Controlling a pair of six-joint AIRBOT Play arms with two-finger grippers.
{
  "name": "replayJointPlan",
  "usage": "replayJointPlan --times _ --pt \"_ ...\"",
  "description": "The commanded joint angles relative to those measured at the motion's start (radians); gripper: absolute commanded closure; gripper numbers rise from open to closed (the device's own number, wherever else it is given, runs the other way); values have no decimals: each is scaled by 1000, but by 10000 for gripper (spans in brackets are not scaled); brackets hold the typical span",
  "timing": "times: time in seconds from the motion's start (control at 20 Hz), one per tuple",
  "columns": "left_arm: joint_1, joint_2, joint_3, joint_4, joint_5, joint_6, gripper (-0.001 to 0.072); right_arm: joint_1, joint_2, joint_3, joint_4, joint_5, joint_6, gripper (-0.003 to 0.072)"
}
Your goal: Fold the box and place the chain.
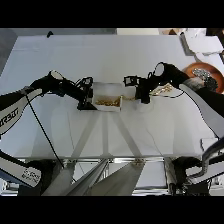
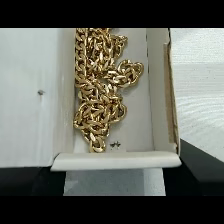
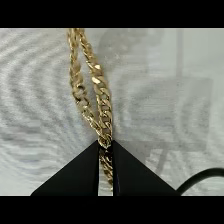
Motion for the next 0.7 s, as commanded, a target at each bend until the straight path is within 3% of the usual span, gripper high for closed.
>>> replayJointPlan --times 0.0,0.35,0.65 --pt "0 0 0 0 0 0 436 21 21 0 -63 32 143 676" --pt "0 0 0 0 0 0 436 99 199 0 -52 -72 498 678" --pt "0 0 0 0 0 0 436 236 391 0 -8 -196 673 678"
